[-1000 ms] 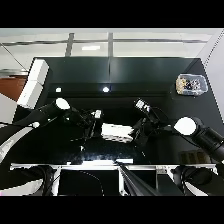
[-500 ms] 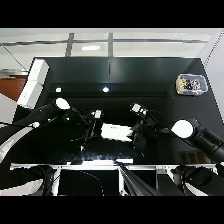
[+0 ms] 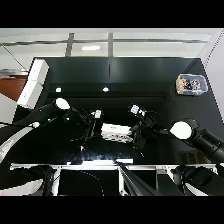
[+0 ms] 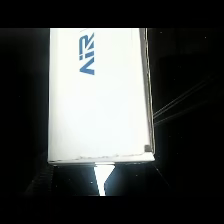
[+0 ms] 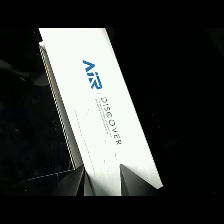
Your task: Fold the box and place the chain.
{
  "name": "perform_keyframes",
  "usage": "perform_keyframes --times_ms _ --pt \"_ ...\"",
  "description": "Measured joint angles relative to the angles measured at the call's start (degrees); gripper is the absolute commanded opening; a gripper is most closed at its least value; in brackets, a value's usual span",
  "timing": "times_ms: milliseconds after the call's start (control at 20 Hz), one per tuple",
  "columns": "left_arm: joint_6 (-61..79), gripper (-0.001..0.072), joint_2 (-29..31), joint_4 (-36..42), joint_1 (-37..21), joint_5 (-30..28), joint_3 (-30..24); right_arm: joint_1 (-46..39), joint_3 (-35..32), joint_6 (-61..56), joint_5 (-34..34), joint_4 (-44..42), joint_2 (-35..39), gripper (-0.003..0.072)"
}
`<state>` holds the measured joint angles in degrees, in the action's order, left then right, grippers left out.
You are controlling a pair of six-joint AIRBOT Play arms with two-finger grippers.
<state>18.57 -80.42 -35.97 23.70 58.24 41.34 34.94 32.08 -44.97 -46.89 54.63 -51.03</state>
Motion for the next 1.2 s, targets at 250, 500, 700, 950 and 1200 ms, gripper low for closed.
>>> perform_keyframes --times_ms 250,500,700,950,1200 --pt "0.0 0.0396 0.0 0.0 0.0 0.0 0.0 0.0 0.0 0.0 -0.3 0.0 0.0 0.024" --pt "0.0 0.0396 0.0 0.0 0.0 0.0 0.0 0.0 0.0 -0.2 -1.3 0.0 0.0 0.0241" --pt "0.0 0.0396 0.0 0.0 0.0 0.0 0.0 0.0 0.0 -0.2 -1.8 0.1 0.0 0.0241" --pt "0.0 0.0396 0.0 0.0 0.0 0.0 0.0 0.0 0.0 -0.4 -1.8 0.4 0.0 0.0241" --pt "0.0 0.0396 0.0 0.0 0.0 0.0 0.0 0.0 -0.3 -0.4 -1.8 0.5 -0.2 0.0241"
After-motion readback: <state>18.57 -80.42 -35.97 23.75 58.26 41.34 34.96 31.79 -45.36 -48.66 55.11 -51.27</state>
